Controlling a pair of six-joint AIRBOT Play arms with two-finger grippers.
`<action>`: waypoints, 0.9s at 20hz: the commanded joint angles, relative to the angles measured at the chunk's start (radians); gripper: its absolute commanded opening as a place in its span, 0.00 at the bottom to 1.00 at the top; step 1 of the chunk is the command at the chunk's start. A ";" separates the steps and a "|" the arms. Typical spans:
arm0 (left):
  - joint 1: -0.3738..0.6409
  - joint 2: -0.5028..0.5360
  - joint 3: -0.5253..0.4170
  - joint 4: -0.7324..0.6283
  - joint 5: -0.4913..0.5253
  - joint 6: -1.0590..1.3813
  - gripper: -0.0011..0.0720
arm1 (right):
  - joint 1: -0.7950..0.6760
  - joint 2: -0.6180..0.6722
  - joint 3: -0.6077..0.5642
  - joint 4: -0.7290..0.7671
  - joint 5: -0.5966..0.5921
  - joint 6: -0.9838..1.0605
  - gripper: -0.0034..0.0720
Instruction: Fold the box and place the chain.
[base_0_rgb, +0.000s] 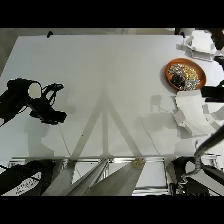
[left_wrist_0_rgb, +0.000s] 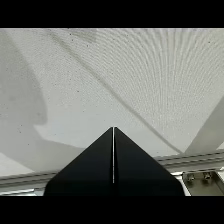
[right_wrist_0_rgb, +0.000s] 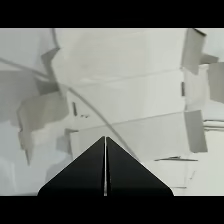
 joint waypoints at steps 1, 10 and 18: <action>0.000 0.000 0.000 0.000 0.000 0.000 0.03 | -0.115 0.002 0.004 -0.092 -0.085 -0.016 0.07; 0.000 0.000 0.000 0.000 0.000 0.000 0.03 | -0.291 -0.172 0.005 -0.144 -0.188 -0.079 0.71; 0.000 0.000 0.000 0.000 0.000 0.000 0.03 | -0.293 -0.365 0.004 -0.256 -0.267 -0.150 0.71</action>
